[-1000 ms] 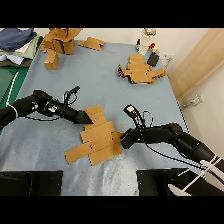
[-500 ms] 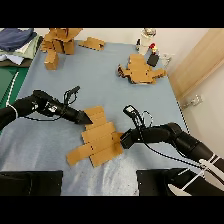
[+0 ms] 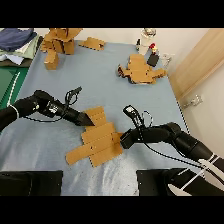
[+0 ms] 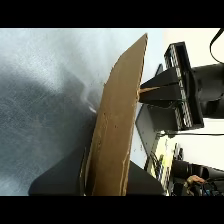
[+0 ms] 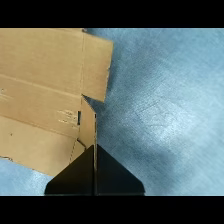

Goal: Fold the box.

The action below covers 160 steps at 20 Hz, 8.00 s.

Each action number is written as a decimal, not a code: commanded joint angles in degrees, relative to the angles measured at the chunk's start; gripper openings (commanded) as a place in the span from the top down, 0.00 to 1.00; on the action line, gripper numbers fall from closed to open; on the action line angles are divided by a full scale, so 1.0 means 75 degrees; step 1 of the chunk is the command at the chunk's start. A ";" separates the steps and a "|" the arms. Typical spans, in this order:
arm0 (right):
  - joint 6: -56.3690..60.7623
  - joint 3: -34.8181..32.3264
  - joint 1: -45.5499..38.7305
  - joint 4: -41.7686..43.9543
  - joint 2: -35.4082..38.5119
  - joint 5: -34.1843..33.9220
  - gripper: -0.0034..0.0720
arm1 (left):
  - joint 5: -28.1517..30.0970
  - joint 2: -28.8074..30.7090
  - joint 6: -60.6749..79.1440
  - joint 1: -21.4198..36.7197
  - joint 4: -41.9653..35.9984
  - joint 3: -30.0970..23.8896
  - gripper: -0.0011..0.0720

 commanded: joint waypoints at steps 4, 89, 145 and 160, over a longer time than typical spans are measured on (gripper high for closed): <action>0.0003 -0.0003 0.0006 0.0003 -0.0003 -0.0009 0.95 | 0.0160 -0.0003 0.0052 -0.0108 0.0140 -0.0003 0.97; 0.4080 0.1988 -0.1128 -0.2646 -0.0003 -0.0836 0.95 | 0.6525 0.2471 0.6948 -0.5386 -0.0752 -0.2081 0.97; 0.4080 0.1988 -0.1128 -0.2646 0.0009 -0.1247 0.95 | 0.5243 0.2401 0.6359 -0.4575 -0.0230 -0.2049 0.97; 0.4438 0.1999 -0.0950 -0.2646 0.0571 -0.3762 0.95 | 0.5222 0.2465 0.6359 -0.4578 -0.0233 -0.2049 0.97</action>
